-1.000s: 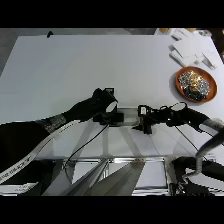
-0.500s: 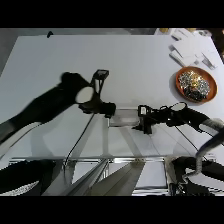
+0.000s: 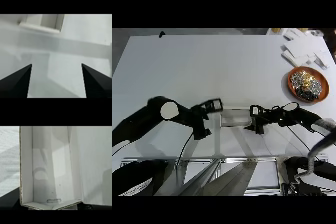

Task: Fold the box and place the chain.

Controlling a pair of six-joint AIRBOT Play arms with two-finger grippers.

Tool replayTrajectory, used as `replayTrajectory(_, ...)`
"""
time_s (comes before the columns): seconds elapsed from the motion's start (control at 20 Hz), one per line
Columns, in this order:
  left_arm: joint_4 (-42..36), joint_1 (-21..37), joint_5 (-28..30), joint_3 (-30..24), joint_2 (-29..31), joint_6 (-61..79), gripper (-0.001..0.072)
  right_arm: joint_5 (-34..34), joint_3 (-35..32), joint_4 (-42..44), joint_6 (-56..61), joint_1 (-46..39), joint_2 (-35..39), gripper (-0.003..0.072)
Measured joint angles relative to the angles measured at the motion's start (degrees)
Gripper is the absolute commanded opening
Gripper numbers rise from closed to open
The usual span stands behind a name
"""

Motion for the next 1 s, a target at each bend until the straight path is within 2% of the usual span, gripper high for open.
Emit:
replayTrajectory(0.2,-15.23,2.75,9.57,-3.74,-7.43,26.47,0.0704,0.0,0.0,0.0,-0.02,0.0,0.0,0.0297)
replayTrajectory(0.4,-24.13,3.63,13.4,-4.7,-11.78,42.21,0.0705,0.0,0.0,0.0,0.0,0.0,0.0,0.0297)
replayTrajectory(0.55,-27.28,4.44,14.64,-4.94,-13.0,47.32,0.0707,0.0,0.0,0.0,0.0,0.0,0.0,0.0297)
replayTrajectory(1.0,-32.17,4.94,13.46,-5.05,-13.77,52.89,0.0707,0.0,0.0,0.0,-0.02,0.0,0.0,0.0297)
